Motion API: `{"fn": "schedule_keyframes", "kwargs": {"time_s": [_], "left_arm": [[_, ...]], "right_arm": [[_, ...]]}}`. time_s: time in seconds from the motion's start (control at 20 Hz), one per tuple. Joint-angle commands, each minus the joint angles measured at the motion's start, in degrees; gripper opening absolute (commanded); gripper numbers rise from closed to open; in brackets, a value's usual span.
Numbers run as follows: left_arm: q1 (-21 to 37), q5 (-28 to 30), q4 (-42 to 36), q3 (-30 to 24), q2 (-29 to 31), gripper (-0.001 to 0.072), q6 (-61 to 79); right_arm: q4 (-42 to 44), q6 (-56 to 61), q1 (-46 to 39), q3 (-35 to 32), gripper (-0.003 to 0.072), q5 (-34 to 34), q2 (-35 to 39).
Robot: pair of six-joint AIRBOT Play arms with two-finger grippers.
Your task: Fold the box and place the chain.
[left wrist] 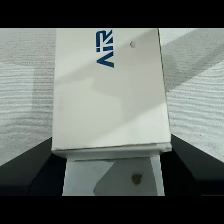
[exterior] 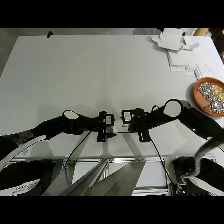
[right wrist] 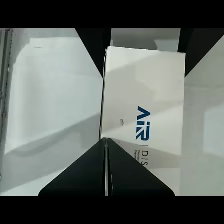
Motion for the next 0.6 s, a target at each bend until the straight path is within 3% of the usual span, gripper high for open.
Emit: {"fn": "schedule_keyframes", "kwargs": {"time_s": [0.0,0.55], "left_arm": [[0.02,-0.04,0.0,0.04,0.04,0.014,0.0],[0.02,-0.04,0.0,0.04,0.04,0.014,0.0]], "right_arm": [[0.02,0.0,0.0,-0.13,0.0021,-0.59,-0.15],[-0.63,0.04,0.0,-2.4,0.0021,-2.19,-0.22]]}}
